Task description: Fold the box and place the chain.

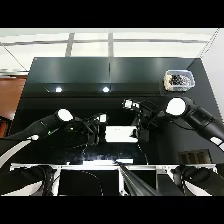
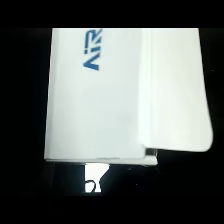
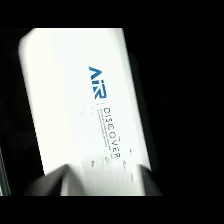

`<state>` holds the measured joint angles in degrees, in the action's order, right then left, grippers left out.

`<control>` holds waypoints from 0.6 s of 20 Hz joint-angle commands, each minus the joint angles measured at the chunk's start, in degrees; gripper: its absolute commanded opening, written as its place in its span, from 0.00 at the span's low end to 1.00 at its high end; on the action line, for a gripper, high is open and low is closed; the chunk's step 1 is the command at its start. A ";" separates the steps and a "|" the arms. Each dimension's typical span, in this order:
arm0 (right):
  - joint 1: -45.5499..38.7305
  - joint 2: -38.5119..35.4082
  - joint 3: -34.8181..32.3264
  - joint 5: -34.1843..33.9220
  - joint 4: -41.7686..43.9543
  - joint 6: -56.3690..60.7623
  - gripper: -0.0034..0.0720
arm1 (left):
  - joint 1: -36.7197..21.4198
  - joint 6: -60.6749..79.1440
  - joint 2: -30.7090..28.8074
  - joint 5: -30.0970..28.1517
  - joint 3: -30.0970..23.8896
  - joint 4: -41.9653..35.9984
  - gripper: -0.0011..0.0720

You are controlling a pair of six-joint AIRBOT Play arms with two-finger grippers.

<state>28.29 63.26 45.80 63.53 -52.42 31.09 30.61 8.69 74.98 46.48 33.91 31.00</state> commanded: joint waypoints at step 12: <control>2.89 3.26 -0.37 -4.26 3.72 -16.35 0.89 | 0.00 -0.09 0.02 0.09 0.04 -0.02 0.54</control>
<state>30.70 66.06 45.50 60.86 -48.90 16.95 30.61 8.62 74.98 46.54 33.91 30.98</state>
